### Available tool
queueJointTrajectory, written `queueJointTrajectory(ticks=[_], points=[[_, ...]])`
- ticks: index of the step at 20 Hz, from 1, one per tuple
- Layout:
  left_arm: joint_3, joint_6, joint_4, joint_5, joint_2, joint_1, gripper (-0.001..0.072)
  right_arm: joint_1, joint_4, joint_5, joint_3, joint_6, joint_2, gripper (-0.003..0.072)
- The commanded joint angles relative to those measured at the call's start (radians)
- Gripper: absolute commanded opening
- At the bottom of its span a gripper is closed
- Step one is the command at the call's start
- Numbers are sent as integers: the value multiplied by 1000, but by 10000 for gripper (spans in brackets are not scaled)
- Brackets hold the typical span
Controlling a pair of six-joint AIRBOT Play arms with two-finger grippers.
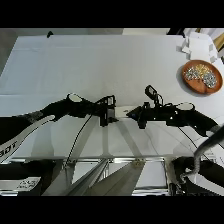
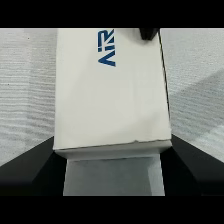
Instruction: Fold the box and place the chain.
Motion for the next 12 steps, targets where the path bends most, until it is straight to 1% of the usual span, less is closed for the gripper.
queueJointTrajectory(ticks=[1, 4, 9, 12], points=[[1, 0, 0, 0, 0, 0, 251, -1, -24, -26, -3, -5, -6, 19], [1, 0, 0, 0, 0, 0, 251, -1, -49, -28, -5, 5, -6, 19], [1, 0, 0, 0, 0, 0, 251, 2, -155, -55, -5, 61, -6, 18], [1, 0, 0, 0, 0, 0, 251, 2, -159, -77, -7, 71, -6, 18]])
